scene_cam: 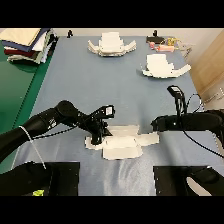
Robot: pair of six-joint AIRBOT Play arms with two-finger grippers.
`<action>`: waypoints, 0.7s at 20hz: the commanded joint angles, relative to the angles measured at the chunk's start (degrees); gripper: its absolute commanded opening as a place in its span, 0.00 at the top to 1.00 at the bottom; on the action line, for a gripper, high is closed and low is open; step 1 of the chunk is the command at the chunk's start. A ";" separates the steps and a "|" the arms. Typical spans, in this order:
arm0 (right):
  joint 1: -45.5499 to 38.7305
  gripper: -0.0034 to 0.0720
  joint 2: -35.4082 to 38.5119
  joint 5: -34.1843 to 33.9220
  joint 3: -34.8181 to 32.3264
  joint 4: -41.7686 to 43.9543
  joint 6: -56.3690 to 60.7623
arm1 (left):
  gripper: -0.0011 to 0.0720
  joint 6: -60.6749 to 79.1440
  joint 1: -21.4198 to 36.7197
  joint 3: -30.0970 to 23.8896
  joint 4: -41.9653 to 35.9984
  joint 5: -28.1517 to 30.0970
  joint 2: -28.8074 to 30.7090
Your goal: Fold the box.
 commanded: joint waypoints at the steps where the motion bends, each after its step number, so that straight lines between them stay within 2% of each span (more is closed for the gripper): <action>1: 3.34 0.95 0.68 -10.51 -0.11 5.14 -7.21 | 0.96 0.00 -0.04 -0.04 0.07 -0.15 -0.02; 5: 19.15 0.95 7.41 -13.42 -3.72 1.84 -9.38 | 0.96 0.00 -0.04 -0.02 0.07 -0.11 -0.02; 7: 29.86 0.93 12.00 -11.13 -6.93 -3.04 -9.60 | 0.96 0.00 -0.04 -0.02 0.07 -0.13 -0.02; 8: 34.25 0.66 13.31 -8.22 -8.44 -6.29 -10.49 | 0.96 0.00 -0.04 -0.02 0.07 -0.11 -0.02; 9: 38.03 0.33 13.73 -4.15 -9.92 -9.68 -11.69 | 0.96 0.00 -0.04 -0.02 0.07 -0.11 -0.02; 10: 41.42 0.20 13.38 0.61 -11.28 -13.16 -13.00 | 0.96 0.00 -0.04 -0.02 0.07 -0.09 -0.02; 11: 43.98 0.14 12.17 5.14 -12.26 -16.28 -14.01 | 0.96 0.00 -0.04 -0.02 0.07 -0.09 -0.02; 14: 47.34 0.14 5.11 11.19 -12.70 -21.42 -17.25 | 0.96 0.00 -0.04 -0.02 0.07 -0.09 -0.02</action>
